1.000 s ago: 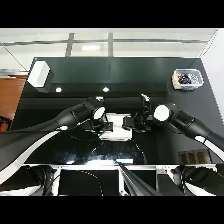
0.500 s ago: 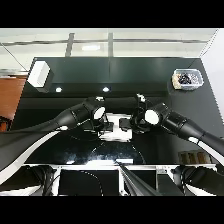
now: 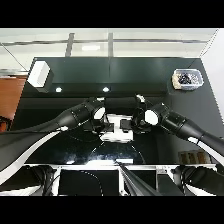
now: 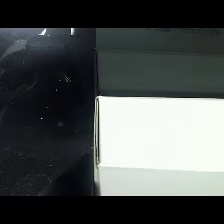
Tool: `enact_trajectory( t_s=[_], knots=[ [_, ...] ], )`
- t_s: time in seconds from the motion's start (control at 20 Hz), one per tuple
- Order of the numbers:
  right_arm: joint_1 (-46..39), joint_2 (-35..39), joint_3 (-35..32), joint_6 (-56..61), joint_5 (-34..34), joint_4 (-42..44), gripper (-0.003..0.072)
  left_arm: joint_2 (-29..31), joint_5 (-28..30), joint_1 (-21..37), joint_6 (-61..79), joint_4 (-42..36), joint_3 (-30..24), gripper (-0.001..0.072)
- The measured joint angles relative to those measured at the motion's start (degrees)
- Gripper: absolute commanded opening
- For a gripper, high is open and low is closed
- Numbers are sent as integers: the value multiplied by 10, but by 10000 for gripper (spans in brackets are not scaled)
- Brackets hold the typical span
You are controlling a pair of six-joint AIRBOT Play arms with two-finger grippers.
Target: Fold the box and place the chain.
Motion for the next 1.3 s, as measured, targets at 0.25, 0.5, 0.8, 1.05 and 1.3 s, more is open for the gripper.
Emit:
enact_trajectory(
  t_s=[0.25,0.5,0.8,1.05,1.3],
  knots=[
    [0,-3,0,-10,-10,6,488,0,-1,0,0,1,0,31],
    [0,-11,0,-24,-35,26,488,0,-2,0,-2,3,0,31],
    [0,-14,0,-40,-31,36,492,0,-2,0,-1,3,0,30],
    [-2,-15,0,-70,-20,51,624,0,-2,0,0,2,0,31],
    [-16,-14,5,-103,2,69,623,0,-2,0,0,2,0,31]
  ],
)
